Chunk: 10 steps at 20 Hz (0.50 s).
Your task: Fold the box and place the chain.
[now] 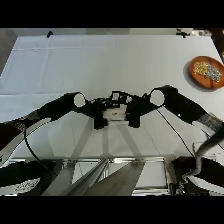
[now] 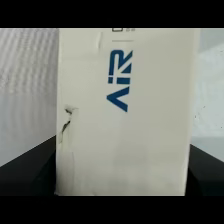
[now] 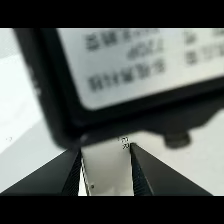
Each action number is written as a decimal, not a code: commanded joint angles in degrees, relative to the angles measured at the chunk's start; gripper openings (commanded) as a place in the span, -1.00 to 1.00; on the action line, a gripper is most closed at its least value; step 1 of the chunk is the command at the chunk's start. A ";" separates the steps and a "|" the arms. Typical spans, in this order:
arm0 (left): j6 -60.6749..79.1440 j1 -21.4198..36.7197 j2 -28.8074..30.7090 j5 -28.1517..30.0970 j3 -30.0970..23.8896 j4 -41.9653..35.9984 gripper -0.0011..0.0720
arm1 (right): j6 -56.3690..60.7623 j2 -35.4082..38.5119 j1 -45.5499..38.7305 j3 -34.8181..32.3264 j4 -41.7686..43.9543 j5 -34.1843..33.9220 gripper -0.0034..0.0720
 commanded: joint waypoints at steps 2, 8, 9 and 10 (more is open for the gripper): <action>-0.11 0.07 0.04 0.66 0.07 0.24 -0.02 | 2.91 3.13 -2.16 0.11 -0.28 -0.39 0.02; -0.11 0.07 0.04 0.68 0.09 0.24 -0.02 | 4.24 5.20 -2.97 0.11 2.54 -1.11 -0.01; -0.11 0.07 0.04 0.66 0.07 0.24 -0.02 | 4.24 5.90 -3.30 0.11 5.44 -2.08 -0.02; -0.11 0.07 0.04 0.68 0.07 0.24 -0.02 | 4.22 6.34 -3.32 0.11 8.33 -2.97 -0.13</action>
